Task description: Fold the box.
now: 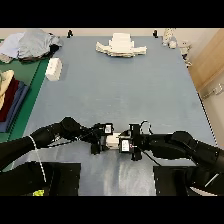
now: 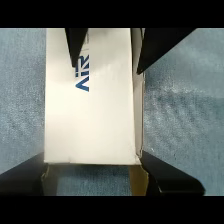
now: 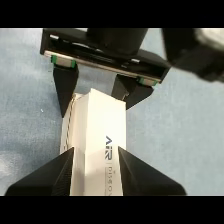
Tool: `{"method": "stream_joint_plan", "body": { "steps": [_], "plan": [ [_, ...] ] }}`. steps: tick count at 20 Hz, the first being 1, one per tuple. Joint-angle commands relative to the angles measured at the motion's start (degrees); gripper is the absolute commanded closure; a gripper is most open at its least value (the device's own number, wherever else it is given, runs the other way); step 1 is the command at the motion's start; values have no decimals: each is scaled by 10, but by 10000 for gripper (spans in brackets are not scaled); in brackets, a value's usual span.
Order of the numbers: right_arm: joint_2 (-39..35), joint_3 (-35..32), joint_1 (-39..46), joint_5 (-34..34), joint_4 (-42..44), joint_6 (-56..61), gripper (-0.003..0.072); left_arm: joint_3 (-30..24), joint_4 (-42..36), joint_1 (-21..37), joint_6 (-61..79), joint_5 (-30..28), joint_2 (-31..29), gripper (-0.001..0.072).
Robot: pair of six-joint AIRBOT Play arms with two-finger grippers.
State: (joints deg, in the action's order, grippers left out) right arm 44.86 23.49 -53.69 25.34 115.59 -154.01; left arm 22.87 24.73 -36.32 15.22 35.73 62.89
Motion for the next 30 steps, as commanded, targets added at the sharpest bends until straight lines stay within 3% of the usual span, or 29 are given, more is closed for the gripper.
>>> {"method": "stream_joint_plan", "body": {
  "steps": [1,4,6,7,8,10,13,20,30],
  "plan": [
    [-26,2,0,-1,7,-1,256,0,-1,0,-1,-2,0,202],
    [-72,1,4,1,8,22,256,0,-1,0,-1,-2,0,202],
    [-104,-3,15,8,13,134,262,0,-1,0,-1,-2,0,202],
    [-119,-14,19,3,31,197,370,0,-1,0,-1,-2,0,202],
    [-131,-32,19,-15,61,237,555,0,-1,0,-1,-2,0,202],
    [-155,-83,17,-105,125,280,681,0,-1,0,-1,-2,0,202],
    [-163,-130,-5,-182,147,319,681,0,-1,0,-1,-2,0,202],
    [-89,-157,-56,-231,143,321,681,0,-1,0,-1,-2,0,202],
    [-23,-157,-61,-238,143,321,681,0,-1,0,-1,-2,0,202]
  ]
}}
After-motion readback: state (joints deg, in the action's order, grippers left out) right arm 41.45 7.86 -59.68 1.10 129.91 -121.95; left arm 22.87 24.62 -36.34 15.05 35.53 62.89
